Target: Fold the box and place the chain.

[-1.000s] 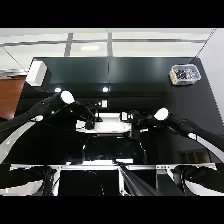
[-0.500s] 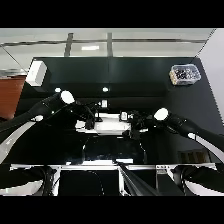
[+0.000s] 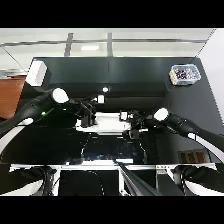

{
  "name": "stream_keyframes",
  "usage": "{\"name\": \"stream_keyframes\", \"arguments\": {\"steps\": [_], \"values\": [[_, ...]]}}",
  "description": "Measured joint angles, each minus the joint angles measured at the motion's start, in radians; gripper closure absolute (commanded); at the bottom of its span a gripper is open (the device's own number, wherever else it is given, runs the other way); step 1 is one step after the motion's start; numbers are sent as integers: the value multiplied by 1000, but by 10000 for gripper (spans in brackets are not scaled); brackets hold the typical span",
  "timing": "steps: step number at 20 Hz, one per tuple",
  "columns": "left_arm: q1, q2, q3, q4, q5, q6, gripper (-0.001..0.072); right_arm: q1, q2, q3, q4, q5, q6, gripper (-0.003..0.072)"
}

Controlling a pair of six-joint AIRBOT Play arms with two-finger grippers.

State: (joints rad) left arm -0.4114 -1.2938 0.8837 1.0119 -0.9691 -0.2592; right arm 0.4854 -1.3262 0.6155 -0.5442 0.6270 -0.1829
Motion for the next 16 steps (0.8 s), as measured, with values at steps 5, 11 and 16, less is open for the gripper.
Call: {"name": "stream_keyframes", "arguments": {"steps": [5,11,16], "values": [[69,79,-9,55,-208,-366,682,0,0,0,-1,1,0,418],[51,63,-106,-298,-216,-389,682,0,0,0,-5,8,0,505],[43,56,-129,-524,126,-311,682,0,0,0,-7,14,0,505]]}}
